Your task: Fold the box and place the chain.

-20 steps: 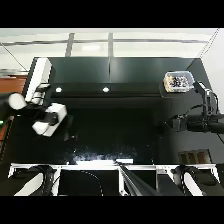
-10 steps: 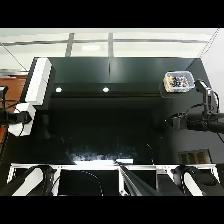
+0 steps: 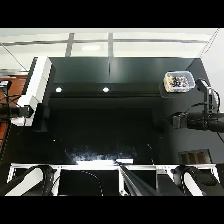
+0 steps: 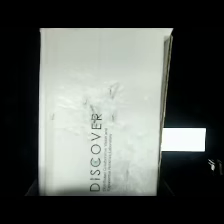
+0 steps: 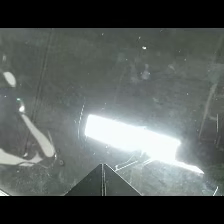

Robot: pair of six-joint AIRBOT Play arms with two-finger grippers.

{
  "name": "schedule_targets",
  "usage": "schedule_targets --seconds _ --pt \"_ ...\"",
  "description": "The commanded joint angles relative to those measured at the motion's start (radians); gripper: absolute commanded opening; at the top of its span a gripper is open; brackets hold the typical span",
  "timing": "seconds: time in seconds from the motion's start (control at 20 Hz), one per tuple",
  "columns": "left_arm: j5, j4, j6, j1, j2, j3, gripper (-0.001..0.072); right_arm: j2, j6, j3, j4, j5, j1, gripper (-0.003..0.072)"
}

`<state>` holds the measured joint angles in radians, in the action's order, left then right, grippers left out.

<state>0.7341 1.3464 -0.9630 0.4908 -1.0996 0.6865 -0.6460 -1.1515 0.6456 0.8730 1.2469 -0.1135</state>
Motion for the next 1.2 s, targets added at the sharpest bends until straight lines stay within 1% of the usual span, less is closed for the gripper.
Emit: schedule_targets --seconds 0.0,0.2,0.25,0.3,0.35,0.4,0.5,0.6,0.7,0.75,0.8,0.85,0.9,0.95,1.0,1.05,1.1,1.15 --pt "-0.043 -0.018 0.014 0.001 -0.04 0.0 0.0331 0.0 0.0 -0.001 0.0 -0.014 -0.001 0.0008" --pt "-0.079 -0.048 0.014 0.001 -0.072 0.0 0.0332 -0.001 0.0 -0.001 0.0 -0.013 -0.001 0.0008" --pt "-0.093 -0.051 0.014 0.001 -0.073 0.0 0.0359 -0.001 0.0 -0.001 0.0 -0.013 -0.001 0.0008" --pt "-0.106 -0.054 0.014 0.001 -0.073 0.0 0.0474 -0.001 -0.001 -0.001 0.0 -0.014 -0.001 0.0008" --pt "-0.107 -0.053 0.014 0.001 -0.072 0.0 0.0657 -0.001 0.0 -0.001 0.0 -0.014 -0.001 0.0008" --pt "-0.101 -0.053 0.013 0.001 -0.07 0.005 0.0712 -0.001 0.0 -0.001 0.0 -0.013 -0.001 0.0008" --pt "-0.045 -0.052 0.01 0.001 -0.049 0.045 0.0712 -0.001 0.004 -0.001 -0.001 -0.014 -0.001 0.0008" --pt "0.005 -0.052 0.018 -0.004 0.003 0.105 0.0709 -0.001 0.109 0.014 -0.016 -0.027 -0.001 0.0009" --pt "0.024 -0.066 0.013 -0.016 0.084 0.167 0.0709 -0.001 0.12 0.077 -0.02 -0.103 0.0 0.0008" --pt "0.029 -0.101 0.013 -0.027 0.13 0.195 0.0708 -0.001 0.12 0.125 -0.02 -0.145 0.001 0.0009" --pt "0.028 -0.173 0.014 -0.045 0.176 0.223 0.0706 -0.002 0.118 0.174 -0.01 -0.173 0.008 0.001" --pt "0.029 -0.24 0.013 -0.072 0.217 0.247 0.0684 -0.006 0.112 0.229 0.005 -0.182 0.02 0.001" --pt "0.041 -0.315 0.013 -0.108 0.259 0.265 0.0546 -0.01 0.106 0.278 0.023 -0.167 0.035 0.0011" --pt "0.071 -0.402 0.013 -0.147 0.3 0.272 0.0294 -0.01 0.105 0.308 0.037 -0.149 0.053 0.0011" --pt "0.107 -0.455 0.018 -0.188 0.336 0.271 0.0075 -0.008 0.092 0.326 0.048 -0.117 0.072 0.0011" --pt "0.158 -0.465 0.017 -0.241 0.368 0.269 0.0027 -0.007 0.074 0.326 0.06 -0.091 0.084 0.0009" --pt "0.2 -0.465 0.017 -0.296 0.395 0.257 0.0026 -0.007 0.042 0.32 0.103 -0.078 0.094 0.0008" --pt "0.221 -0.465 0.017 -0.352 0.425 0.231 0.0024 0.001 0.016 0.303 0.151 -0.1 0.098 0.0008"
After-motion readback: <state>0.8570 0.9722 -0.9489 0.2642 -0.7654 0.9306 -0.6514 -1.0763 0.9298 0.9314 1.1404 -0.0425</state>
